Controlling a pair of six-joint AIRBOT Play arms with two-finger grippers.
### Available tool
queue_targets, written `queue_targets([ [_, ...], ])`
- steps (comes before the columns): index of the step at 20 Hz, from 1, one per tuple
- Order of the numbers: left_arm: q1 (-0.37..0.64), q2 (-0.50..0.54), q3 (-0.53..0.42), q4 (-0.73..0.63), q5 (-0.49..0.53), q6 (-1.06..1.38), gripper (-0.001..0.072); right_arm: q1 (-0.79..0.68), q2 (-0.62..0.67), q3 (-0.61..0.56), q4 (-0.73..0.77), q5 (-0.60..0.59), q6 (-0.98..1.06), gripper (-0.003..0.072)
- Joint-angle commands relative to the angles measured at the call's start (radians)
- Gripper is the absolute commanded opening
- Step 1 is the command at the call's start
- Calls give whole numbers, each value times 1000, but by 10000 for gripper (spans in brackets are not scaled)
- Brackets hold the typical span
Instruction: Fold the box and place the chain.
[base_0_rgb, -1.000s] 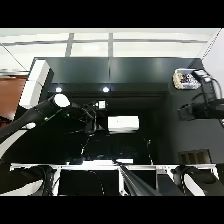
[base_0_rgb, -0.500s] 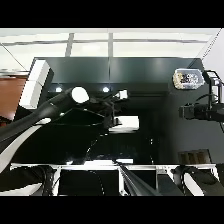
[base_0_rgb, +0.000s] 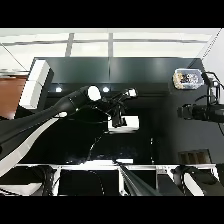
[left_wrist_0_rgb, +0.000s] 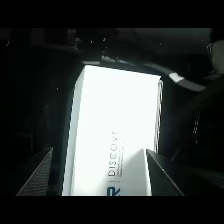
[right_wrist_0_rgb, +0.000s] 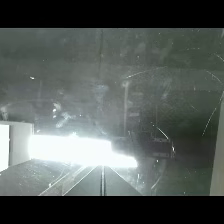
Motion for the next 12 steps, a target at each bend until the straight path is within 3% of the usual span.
queue_targets([
  [1, -14, -8, 6, 44, -42, 0, 713, 0, 1, -1, 2, -10, -1, 13],
  [8, -50, -8, 7, 94, -62, 25, 713, 0, 1, -1, 2, -10, 0, 13],
  [12, -93, -21, 6, 190, 19, 25, 713, 0, 1, -1, 2, -13, 0, 13],
])
